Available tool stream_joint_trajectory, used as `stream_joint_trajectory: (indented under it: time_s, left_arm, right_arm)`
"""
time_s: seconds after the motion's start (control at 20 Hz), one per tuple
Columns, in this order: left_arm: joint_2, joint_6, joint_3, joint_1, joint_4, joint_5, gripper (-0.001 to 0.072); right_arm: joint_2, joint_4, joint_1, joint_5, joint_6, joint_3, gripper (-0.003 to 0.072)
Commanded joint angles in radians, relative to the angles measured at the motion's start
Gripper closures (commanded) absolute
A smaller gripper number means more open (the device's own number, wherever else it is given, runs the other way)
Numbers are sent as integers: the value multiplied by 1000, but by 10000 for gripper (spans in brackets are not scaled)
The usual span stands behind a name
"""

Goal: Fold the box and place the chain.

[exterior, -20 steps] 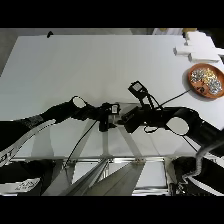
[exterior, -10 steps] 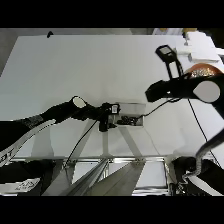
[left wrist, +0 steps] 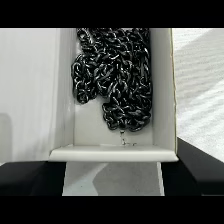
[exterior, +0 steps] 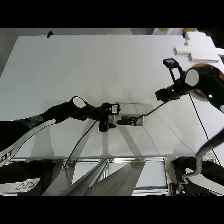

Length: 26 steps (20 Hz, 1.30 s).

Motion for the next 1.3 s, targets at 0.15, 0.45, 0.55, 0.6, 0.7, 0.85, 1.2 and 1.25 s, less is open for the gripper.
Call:
stream_joint_trajectory:
  time_s: [0.15, 0.45, 0.55, 0.6, 0.7, 0.85, 1.2, 1.25]
  left_arm:
    - [1, 0, 1, 1, 0, 0, 437]
    - [1, 0, 1, 1, 0, 0, 437]
    - [1, 0, 1, 1, 0, 0, 437]
    - [1, 0, 1, 1, 0, 0, 437]
    - [1, 0, 1, 1, 0, 0, 437]
    - [1, 0, 1, 1, 0, 0, 437]
    - [1, 0, 1, 1, 0, 0, 437]
    - [1, 0, 1, 1, 0, 0, 437]
  right_arm:
    - [-120, -12, -5, -78, 61, -82, 364]
    - [-124, -8, -5, -182, 106, -108, 365]
    - [-124, -8, -5, -183, 111, -109, 372]
    - [-124, -8, -5, -183, 120, -109, 384]
    - [-126, -8, -5, -182, 140, -109, 417]
    - [-135, -9, -5, -157, 140, -109, 453]
    - [-151, -17, -5, -98, 135, -109, 654]
    - [-151, -20, -5, -89, 135, -109, 671]
